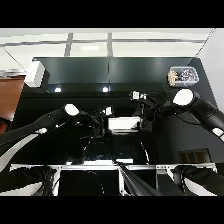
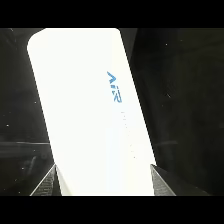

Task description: Fold the box and place the chain.

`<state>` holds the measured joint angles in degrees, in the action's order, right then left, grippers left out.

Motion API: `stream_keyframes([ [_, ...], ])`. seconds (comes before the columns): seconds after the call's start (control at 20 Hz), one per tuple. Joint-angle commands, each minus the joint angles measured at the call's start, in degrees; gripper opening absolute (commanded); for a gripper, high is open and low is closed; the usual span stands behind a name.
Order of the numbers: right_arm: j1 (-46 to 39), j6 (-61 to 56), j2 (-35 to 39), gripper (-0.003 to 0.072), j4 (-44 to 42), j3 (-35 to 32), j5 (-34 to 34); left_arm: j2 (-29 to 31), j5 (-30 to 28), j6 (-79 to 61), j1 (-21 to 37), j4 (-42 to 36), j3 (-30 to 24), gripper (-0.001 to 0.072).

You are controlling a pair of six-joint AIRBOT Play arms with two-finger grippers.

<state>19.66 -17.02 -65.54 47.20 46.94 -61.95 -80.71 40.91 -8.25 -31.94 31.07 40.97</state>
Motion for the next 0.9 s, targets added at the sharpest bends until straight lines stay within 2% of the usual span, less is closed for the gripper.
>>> stream_keyframes([
  [0.0, 1.2, 1.4, 0.0, 0.0720, -0.1, -1.1, 3.7, 0.0, 0.2, -0.4, 0.0, 0.0, 0.0, 0.0400],
  [0.3, 1.2, 0.3, 0.0, 0.0720, -0.9, -0.7, 2.7, 0.0, 0.2, -0.4, 0.0, 0.0, 0.0, 0.0400],
  [0.5, 1.0, -17.1, 0.5, 0.0720, -0.9, 7.0, -6.7, 0.0, 0.2, -0.4, 0.0, 0.0, 0.0, 0.0400],
  [0.6, 0.0, -19.5, 1.0, 0.0720, -0.9, 10.4, -9.8, 0.0, 0.2, -0.4, 0.0, 0.0, 0.0, 0.0399],
  [0.65, -1.2, -19.5, 1.1, 0.0720, -0.9, 11.3, -9.3, 0.0, 0.2, -0.4, 0.0, 0.0, 0.0, 0.0400],
  [0.85, -4.8, -19.0, -0.6, 0.0720, -0.7, 8.0, 3.1, 0.0, 0.2, -0.4, 0.0, 0.0, 0.0, 0.0400],
])
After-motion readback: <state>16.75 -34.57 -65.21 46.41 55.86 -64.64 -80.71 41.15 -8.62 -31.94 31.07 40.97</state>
